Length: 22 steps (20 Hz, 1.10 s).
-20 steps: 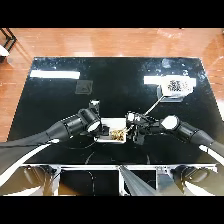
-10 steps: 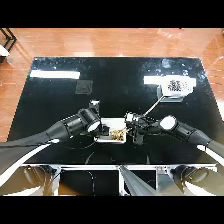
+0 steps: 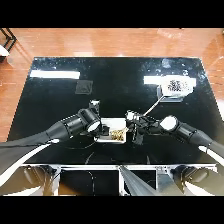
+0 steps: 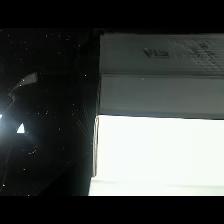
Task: Fold the box and place the chain.
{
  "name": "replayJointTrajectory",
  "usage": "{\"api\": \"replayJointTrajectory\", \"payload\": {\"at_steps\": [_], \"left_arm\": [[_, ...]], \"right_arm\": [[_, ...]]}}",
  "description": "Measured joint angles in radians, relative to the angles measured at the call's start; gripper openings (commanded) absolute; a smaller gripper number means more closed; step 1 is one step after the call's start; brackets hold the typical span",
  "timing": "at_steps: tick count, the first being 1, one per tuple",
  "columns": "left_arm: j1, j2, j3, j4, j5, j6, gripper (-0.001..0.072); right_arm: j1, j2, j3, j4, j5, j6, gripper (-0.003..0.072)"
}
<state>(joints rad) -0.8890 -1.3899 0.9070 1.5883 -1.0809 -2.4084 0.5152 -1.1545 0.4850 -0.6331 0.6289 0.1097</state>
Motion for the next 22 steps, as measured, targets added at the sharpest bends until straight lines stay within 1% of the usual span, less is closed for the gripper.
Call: {"api": "replayJointTrajectory", "payload": {"at_steps": [4, 9, 11, 13, 15, 18, 22], "left_arm": [[0.000, 0.000, 0.000, 0.000, 0.000, 0.000, 0.0024], [0.000, 0.000, 0.000, 0.000, -0.001, 0.000, 0.0025], [0.000, 0.000, 0.000, 0.000, -0.001, 0.000, 0.0025], [0.000, 0.000, 0.000, 0.000, -0.001, 0.000, 0.0025], [0.000, 0.000, 0.000, 0.000, -0.001, 0.000, 0.0024], [0.000, 0.000, 0.000, 0.000, -0.001, 0.000, 0.0024], [0.000, 0.000, 0.000, 0.000, -0.001, 0.000, 0.0024]], "right_arm": [[0.000, 0.106, 0.000, -0.086, 0.019, 0.166, 0.0022], [0.000, 0.329, 0.007, -0.192, 0.063, 0.379, 0.0022], [0.000, 0.404, 0.029, -0.211, 0.092, 0.453, 0.0022], [0.000, 0.452, 0.071, -0.219, 0.124, 0.520, 0.0022], [0.000, 0.478, 0.126, -0.213, 0.156, 0.570, 0.0022], [0.000, 0.495, 0.195, -0.140, 0.180, 0.610, 0.0022], [0.008, 0.502, 0.235, -0.027, 0.190, 0.632, 0.0022]]}}
